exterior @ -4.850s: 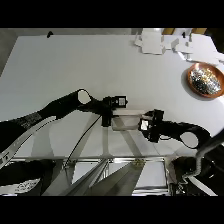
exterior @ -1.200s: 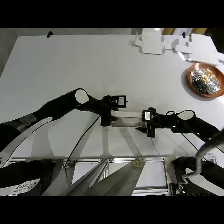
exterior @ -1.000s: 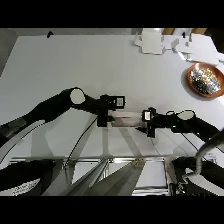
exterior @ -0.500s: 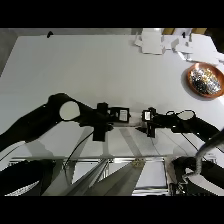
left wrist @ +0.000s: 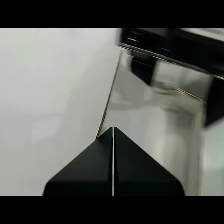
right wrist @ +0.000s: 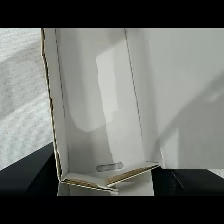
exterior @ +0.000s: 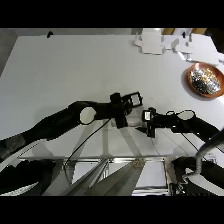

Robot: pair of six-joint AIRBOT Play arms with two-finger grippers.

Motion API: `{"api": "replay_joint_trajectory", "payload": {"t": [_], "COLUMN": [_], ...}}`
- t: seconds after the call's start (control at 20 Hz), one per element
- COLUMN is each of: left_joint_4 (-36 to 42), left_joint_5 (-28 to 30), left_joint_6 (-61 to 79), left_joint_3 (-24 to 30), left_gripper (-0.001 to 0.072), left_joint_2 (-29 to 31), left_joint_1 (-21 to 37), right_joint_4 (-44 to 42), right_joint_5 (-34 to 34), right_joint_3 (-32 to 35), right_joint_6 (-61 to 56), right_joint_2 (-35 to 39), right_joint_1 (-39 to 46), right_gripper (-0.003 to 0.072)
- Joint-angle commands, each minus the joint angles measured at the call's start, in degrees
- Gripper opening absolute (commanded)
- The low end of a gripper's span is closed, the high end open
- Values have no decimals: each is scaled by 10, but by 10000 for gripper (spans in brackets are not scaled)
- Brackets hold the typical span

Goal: Fold the box and place the chain.

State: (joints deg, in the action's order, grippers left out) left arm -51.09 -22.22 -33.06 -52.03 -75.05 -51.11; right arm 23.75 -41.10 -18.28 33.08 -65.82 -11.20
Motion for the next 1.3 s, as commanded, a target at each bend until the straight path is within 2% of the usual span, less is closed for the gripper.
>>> {"api": "replay_joint_trajectory", "payload": {"t": [0.0, 0.25, 0.45, 0.55, 0.65, 0.75, 0.85, 1.1, 1.15, 1.25], "left_joint_4": [63, 78, 66, 14, -35, -36, -36, -11, -10, -11], "left_joint_5": [82, 41, 5, -72, -180, -287, -341, -285, -275, -267], "left_joint_6": [-7, -6, -4, -5, -7, -6, 7, 136, 154, 174], "left_joint_3": [0, 0, 0, 0, 0, 0, 11, 65, 71, 79], "left_gripper": [4, 5, 17, 110, 109, 110, 110, 115, 154, 155], "left_joint_2": [-42, -103, -77, -33, 11, 36, 37, 28, 23, 12], "left_joint_1": [34, 55, 67, 85, 107, 130, 147, 147, 147, 147], "right_joint_4": [0, 0, 0, 0, 0, 0, 0, 0, 0, 0], "right_joint_5": [0, 0, 0, 0, 0, 0, 0, 0, 0, 0], "right_joint_3": [0, 0, 0, 0, 0, 0, 0, 0, 0, 0], "right_joint_6": [0, 0, 0, 0, 0, 0, 0, 0, 0, 0], "right_joint_2": [0, 0, 0, 0, 0, 0, 0, 0, 0, 0], "right_joint_1": [0, 0, 0, 0, 0, 0, 0, 0, 0, 0], "right_gripper": [450, 450, 450, 450, 450, 450, 450, 450, 450, 450]}}
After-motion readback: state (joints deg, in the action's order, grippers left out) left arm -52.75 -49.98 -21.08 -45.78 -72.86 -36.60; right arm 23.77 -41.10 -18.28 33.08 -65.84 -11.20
